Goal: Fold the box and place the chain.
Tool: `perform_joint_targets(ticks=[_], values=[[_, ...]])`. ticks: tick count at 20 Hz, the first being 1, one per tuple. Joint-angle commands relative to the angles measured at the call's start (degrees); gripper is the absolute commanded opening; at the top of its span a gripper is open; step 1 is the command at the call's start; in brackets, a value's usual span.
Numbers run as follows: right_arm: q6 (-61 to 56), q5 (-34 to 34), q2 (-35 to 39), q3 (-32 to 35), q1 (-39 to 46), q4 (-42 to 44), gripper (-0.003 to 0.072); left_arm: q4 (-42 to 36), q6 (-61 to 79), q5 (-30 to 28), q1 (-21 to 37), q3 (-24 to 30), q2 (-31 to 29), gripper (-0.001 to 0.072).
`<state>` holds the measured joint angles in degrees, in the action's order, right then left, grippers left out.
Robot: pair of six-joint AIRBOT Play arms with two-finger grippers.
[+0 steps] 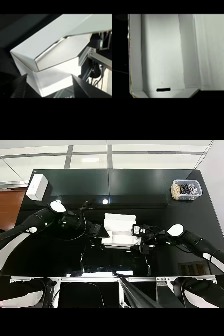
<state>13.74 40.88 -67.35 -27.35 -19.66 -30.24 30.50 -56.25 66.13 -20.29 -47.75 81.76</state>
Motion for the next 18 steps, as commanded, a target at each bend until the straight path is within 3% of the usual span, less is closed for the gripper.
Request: perform_joint_targets(ticks=[1,4,8,18], values=[[-0.02,0.0,-0.02,0.02,-0.04,0.0,0.0141,1.88,-2.56,-2.43,-1.57,-0.07,-0.09,0.0614],[-0.02,0.0,-0.02,0.02,-0.04,0.0,0.0141,3.69,-4.61,-5.81,-4.04,-0.07,-0.09,0.0612],[-0.02,0.0,-0.02,0.02,-0.04,0.0,0.0141,4.02,-5.77,-7.67,-5.77,-0.07,-0.09,0.0542],[-0.02,0.0,-0.02,0.02,-0.04,0.0,0.0141,9.57,-14.08,-10.91,-6.69,-0.07,-0.09,0.0542]])
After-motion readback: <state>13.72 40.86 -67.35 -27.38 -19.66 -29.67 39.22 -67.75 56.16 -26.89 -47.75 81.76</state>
